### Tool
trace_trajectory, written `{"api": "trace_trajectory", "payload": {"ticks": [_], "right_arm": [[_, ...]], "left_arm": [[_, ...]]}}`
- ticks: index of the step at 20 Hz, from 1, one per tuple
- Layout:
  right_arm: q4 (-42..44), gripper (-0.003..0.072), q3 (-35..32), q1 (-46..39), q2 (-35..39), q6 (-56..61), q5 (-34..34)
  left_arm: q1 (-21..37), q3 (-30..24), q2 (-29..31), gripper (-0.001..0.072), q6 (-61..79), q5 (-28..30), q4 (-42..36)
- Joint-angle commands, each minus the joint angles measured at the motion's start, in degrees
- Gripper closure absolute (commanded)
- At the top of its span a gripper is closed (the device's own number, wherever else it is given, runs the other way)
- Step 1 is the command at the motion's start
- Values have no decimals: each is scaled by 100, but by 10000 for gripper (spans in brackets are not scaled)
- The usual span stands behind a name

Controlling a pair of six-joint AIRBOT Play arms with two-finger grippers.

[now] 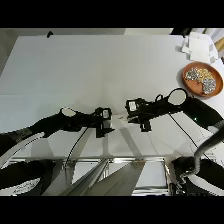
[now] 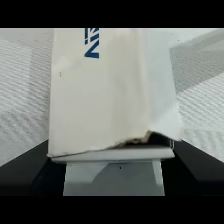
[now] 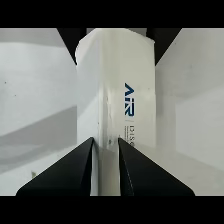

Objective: Fold the box and place the chain.

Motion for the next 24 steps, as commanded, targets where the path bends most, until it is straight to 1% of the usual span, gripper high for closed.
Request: {"api": "trace_trajectory", "payload": {"ticks": [1,3,4,10,16,20,21,22,24], "right_arm": [[295,536,-2,4,7,4,17],[293,548,-2,0,7,2,-20],[275,595,-2,0,7,2,-59],[275,595,-66,0,4,2,-153],[284,594,-339,2,2,2,-153],[297,589,-400,2,2,2,-138],[299,579,-400,2,2,2,-127],[317,548,-400,2,2,2,-127],[409,422,-400,2,2,-4,-131]], "left_arm": [[-2,0,0,640,0,2,0],[-2,0,0,640,0,2,0],[-2,0,0,640,0,2,0],[-2,0,0,640,0,2,0],[-2,0,0,640,0,0,0],[-2,0,0,640,0,0,0],[-2,0,0,640,0,2,0],[-2,0,0,640,0,2,0],[-2,0,-2,640,0,2,0]]}}
